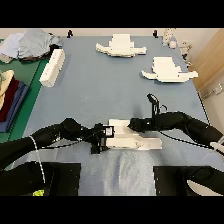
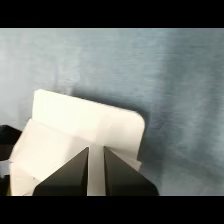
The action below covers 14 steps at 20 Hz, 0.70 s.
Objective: Fold the box.
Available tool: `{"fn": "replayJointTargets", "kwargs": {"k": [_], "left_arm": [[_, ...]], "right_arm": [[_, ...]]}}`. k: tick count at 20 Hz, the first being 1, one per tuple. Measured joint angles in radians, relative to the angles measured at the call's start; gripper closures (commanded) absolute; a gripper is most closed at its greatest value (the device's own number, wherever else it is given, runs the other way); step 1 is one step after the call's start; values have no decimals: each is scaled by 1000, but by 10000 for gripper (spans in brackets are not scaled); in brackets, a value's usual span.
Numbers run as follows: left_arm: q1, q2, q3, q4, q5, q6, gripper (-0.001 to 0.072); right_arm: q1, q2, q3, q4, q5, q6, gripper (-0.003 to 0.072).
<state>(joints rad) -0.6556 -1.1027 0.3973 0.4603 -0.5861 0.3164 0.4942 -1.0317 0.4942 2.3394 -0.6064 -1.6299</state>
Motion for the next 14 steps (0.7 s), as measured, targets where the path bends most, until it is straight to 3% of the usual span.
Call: {"fn": "replayJointTargets", "kwargs": {"k": [5, 14], "left_arm": [[0, 0, 0, 1, 0, 1, 289], [0, 0, 0, 1, 0, 1, 289]], "right_arm": [[0, -32, 18, -7, 14, -46, 536], [-2, 86, 122, -58, -54, -71, 535]]}}
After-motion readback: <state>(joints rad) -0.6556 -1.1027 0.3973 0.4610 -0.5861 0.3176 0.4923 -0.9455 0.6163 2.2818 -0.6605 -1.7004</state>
